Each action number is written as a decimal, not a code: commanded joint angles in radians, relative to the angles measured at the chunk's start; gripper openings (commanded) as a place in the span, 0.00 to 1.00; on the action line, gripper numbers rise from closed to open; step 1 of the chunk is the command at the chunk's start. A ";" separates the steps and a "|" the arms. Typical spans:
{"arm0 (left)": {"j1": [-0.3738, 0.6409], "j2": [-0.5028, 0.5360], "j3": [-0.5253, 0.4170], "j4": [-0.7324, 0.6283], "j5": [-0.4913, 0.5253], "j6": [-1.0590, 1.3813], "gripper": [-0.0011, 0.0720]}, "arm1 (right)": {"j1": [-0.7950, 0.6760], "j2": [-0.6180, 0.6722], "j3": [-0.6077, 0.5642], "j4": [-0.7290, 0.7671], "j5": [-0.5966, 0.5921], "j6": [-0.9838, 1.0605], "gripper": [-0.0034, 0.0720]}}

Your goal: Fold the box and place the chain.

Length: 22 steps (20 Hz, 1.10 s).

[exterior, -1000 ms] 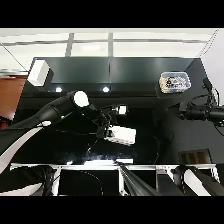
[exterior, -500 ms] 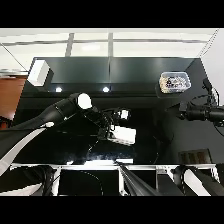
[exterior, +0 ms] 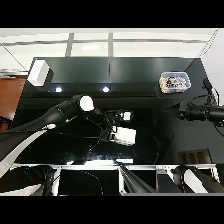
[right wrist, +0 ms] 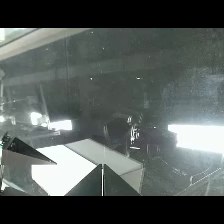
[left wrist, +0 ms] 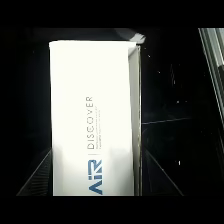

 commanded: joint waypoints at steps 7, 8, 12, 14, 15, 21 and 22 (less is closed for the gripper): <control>-0.014 -0.001 0.000 0.004 0.032 -0.053 0.99 | 0.000 0.001 0.000 0.000 0.000 0.000 0.06; -0.015 -0.001 -0.001 0.004 0.027 -0.053 0.99 | 0.000 0.001 0.000 0.000 0.000 0.000 0.06; -0.029 -0.001 -0.001 0.028 0.026 -0.053 0.99 | 0.000 0.001 0.000 0.000 0.000 0.010 0.06; -0.042 -0.001 -0.005 0.056 0.027 -0.053 0.99 | 0.000 0.001 0.000 0.000 0.000 0.011 0.06; -0.043 -0.001 -0.009 0.060 0.028 -0.053 0.99 | 0.000 0.001 0.000 0.000 0.000 0.012 0.06; -0.063 -0.001 -0.058 0.055 0.140 -0.084 0.99 | 0.000 0.001 0.000 0.000 -0.001 0.014 0.06; -0.079 -0.001 -0.068 0.053 0.178 -0.095 0.99 | 0.000 0.001 0.000 0.000 -0.001 0.014 0.06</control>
